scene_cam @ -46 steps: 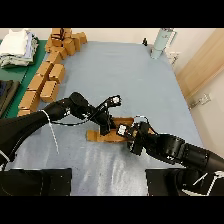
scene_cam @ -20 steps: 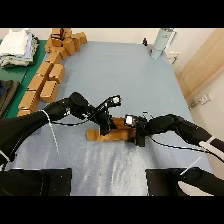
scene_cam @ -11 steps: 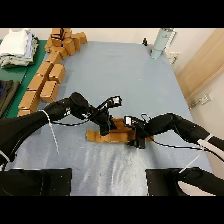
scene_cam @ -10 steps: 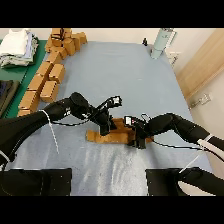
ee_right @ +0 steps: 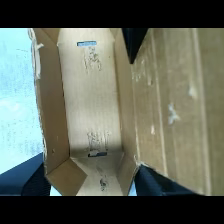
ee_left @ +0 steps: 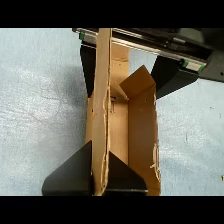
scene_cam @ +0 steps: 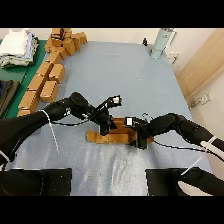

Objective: Fold the box.

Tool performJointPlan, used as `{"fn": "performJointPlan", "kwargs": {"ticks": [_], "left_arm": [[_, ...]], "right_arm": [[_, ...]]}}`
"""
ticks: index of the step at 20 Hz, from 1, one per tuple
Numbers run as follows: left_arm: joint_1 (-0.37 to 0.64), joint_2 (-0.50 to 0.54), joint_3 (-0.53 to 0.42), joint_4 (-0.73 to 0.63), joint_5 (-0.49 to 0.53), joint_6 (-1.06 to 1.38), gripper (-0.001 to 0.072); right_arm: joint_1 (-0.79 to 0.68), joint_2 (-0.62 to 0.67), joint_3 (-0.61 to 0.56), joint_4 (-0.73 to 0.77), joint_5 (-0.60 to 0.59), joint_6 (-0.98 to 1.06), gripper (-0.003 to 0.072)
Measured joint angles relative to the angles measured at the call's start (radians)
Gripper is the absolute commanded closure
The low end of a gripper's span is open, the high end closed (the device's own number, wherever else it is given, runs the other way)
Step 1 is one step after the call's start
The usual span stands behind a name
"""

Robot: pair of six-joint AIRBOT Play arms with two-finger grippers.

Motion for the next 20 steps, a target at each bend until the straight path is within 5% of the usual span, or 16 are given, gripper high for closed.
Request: {"fn": "performJointPlan", "kwargs": {"ticks": [15, 20], "left_arm": [[0.000, 0.000, 0.000, 0.000, -0.001, 0.000, 0.0698], [0.000, 0.000, 0.000, 0.001, -0.002, 0.000, 0.0698]], "right_arm": [[0.006, -0.032, -0.005, -0.001, 0.028, 0.000, -0.0012], [0.009, -0.041, -0.005, 0.000, 0.033, 0.000, 0.0056]]}}
